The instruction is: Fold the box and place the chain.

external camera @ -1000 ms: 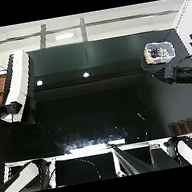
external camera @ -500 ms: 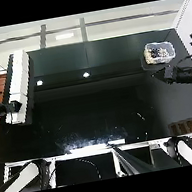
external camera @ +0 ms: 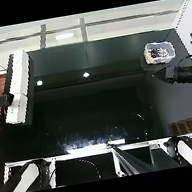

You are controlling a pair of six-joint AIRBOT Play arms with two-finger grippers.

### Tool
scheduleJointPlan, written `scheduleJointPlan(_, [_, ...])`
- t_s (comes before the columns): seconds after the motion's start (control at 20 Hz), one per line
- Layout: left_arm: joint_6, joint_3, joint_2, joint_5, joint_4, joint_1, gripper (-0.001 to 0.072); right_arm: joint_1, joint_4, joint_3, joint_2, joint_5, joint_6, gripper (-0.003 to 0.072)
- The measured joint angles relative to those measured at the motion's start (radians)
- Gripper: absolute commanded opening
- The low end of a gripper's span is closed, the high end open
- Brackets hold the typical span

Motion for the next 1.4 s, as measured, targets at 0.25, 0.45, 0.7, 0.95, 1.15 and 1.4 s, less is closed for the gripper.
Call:
scheduleJointPlan(0.25, [-0.117,0.023,0.130,-0.087,-0.051,-0.230,0.0022,0.132,-0.269,0.013,0.138,-0.024,0.073,0.0048])
scheduleJointPlan(0.45, [-0.274,-0.027,0.211,-0.093,-0.052,-0.470,0.0023,0.235,-0.492,-0.116,0.240,-0.188,0.174,0.0048])
scheduleJointPlan(0.7, [-0.416,-0.129,0.278,-0.015,-0.026,-0.581,0.0026,0.273,-0.575,-0.251,0.274,-0.307,0.208,0.0047])
scheduleJointPlan(0.95, [-0.453,-0.158,0.293,0.008,-0.011,-0.605,0.0026,0.280,-0.595,-0.280,0.281,-0.329,0.217,0.0046])
scheduleJointPlan(1.15, [-0.462,-0.163,0.296,0.013,-0.010,-0.609,0.0026,0.282,-0.599,-0.285,0.281,-0.334,0.221,0.0047])
scheduleJointPlan(1.4, [-0.466,-0.164,0.296,0.014,-0.009,-0.610,0.0026,0.282,-0.600,-0.287,0.281,-0.336,0.220,0.0046])
